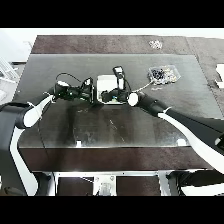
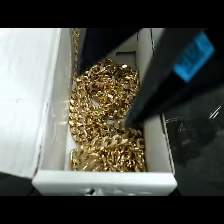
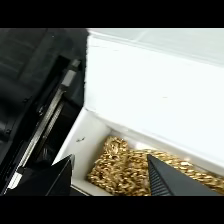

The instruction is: Fold the box and place the chain.

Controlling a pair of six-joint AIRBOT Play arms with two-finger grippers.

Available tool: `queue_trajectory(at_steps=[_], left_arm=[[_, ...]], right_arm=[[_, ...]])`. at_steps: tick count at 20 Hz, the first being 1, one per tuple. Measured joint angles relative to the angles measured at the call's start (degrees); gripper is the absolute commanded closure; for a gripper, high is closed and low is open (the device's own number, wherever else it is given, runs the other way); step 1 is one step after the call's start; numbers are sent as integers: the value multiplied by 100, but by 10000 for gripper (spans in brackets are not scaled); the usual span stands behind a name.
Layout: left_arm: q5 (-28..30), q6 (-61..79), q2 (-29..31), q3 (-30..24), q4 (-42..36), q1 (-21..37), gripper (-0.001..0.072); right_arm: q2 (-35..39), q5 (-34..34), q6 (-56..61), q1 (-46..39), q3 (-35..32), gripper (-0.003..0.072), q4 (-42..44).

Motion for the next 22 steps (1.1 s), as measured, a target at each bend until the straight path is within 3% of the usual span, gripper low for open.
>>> queue_trajectory(at_steps=[6,10,16,22], left_arm=[[0,0,0,0,0,0,239],[0,0,0,0,0,0,239],[0,0,0,0,0,0,239],[2,0,0,0,0,0,239]], right_arm=[[960,249,4,-1189,-378,142,-22],[1150,190,118,-2127,-728,142,-4],[479,-271,426,-2824,-817,142,98],[-367,-468,492,-2931,-334,154,271]])
